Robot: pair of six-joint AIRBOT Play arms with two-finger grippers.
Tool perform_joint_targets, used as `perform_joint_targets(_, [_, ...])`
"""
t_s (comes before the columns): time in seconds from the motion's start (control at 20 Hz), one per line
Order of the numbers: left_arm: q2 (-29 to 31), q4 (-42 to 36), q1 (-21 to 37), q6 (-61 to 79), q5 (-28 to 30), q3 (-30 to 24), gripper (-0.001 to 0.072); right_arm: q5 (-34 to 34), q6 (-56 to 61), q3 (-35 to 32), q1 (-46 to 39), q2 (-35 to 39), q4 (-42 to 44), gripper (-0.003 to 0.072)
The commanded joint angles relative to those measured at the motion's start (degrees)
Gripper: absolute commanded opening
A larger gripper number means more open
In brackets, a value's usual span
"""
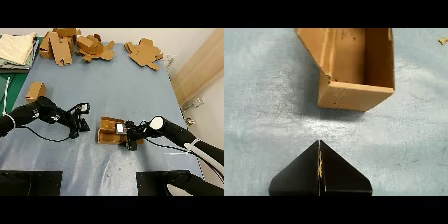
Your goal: Fold the box.
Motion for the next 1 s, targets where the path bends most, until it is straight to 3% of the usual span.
perform_joint_targets(0.0, [0.0, -0.3, -1.8, 1.9, 0.2, -0.8, 0.0139, -0.6, 4.0, 0.0, 0.0, 0.0, -3.2, 0.045])
perform_joint_targets(0.05, [0.0, 0.2, -3.1, 1.9, 0.5, -0.8, 0.0466, -0.6, 4.0, 0.0, 0.1, 0.0, -3.4, 0.0449])
perform_joint_targets(0.1, [0.0, 0.6, -4.3, 1.9, 0.9, -0.8, 0.0524, -0.6, 4.0, 0.0, 0.0, 0.0, -3.4, 0.045])
perform_joint_targets(0.3, [0.0, 2.1, -9.2, 1.9, 4.2, -0.8, 0.0535, -0.6, 4.1, 0.0, 0.0, 0.0, -3.3, 0.045])
perform_joint_targets(0.35, [-0.1, 2.1, -10.4, 1.8, 6.1, -0.8, 0.0682, -0.6, 4.1, 0.0, 0.0, 0.0, -3.3, 0.045])
perform_joint_targets(0.75, [-0.2, 0.0, -14.0, 0.3, 16.0, -0.8, 0.069, -0.6, 4.1, 0.0, 0.0, 0.0, -3.3, 0.045])
perform_joint_targets(0.95, [-0.2, 0.0, -15.1, 0.1, 15.8, -0.8, 0.069, -0.6, 4.1, 0.0, 0.1, 0.0, -3.3, 0.045])
